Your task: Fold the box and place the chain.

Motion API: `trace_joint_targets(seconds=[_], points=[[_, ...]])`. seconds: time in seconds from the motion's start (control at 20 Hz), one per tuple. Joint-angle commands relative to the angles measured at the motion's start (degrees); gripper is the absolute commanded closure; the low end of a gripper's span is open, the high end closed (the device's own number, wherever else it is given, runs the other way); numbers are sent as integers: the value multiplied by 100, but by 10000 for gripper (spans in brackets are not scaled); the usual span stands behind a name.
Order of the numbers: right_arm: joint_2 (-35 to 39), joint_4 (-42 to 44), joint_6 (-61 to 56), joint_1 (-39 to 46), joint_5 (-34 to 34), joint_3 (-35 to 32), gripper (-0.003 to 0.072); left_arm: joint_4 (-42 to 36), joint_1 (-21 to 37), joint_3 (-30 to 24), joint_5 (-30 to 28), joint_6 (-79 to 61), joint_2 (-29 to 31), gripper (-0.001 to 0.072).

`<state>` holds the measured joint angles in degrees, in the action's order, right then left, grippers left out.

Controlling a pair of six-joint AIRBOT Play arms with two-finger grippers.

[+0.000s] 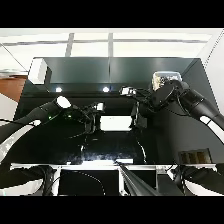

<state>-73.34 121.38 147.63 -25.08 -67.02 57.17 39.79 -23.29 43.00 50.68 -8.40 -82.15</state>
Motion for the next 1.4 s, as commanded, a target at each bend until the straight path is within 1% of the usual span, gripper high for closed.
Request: trace_joint_targets(seconds=[0.0,0.1,0.3,0.45,0.65,0.85,1.1,1.35], points=[[-15,-4,-83,-4,387,-92,-22,0,0,-2,4,-2,-2,268],[-15,-7,-76,-7,356,-92,-22,0,0,-2,4,-2,-2,268],[-13,-13,529,-232,-52,-87,-22,0,0,-2,4,0,-2,268],[-13,-59,538,-413,-52,-87,-22,0,0,-2,4,0,-2,268],[-13,-330,435,-461,149,-87,-22,0,0,-2,4,0,-2,268],[-13,-424,354,-463,186,-87,-22,0,0,-2,4,0,-2,268],[15,-577,103,-503,520,-85,-21,0,0,-2,4,0,-2,268],[83,-811,-181,-503,501,70,-21,0,0,-2,4,0,-2,268]])
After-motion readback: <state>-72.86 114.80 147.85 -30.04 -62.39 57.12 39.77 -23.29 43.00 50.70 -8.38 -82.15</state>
